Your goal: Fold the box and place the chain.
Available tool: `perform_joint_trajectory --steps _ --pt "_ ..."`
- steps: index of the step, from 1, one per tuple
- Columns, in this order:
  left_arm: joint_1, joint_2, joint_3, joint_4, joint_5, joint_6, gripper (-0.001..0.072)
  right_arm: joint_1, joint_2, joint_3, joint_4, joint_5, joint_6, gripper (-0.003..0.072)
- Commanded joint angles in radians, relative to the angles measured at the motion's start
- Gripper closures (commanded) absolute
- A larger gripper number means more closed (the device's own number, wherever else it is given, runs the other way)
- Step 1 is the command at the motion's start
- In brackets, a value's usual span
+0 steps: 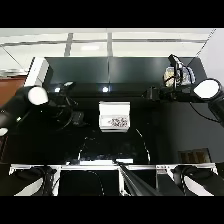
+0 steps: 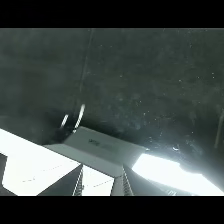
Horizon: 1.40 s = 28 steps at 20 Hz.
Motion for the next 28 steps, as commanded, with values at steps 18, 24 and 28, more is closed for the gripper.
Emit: perform_joint_trajectory --steps 18,24,28 --pt "-0.028 -0.267 -0.078 -0.43 0.254 1.518 0.0002 -0.003 0.001 0.001 -0.005 -0.004 0.0 0.0394" --pt "-0.06 -0.312 -0.049 -0.447 0.281 1.527 0.0001 -0.003 0.001 0.001 -0.028 -0.011 0.0 0.0394" --pt "-0.092 -0.332 -0.034 -0.447 0.339 1.526 0.0002 -0.003 0.001 0.001 -0.028 -0.01 0.0 0.0394"
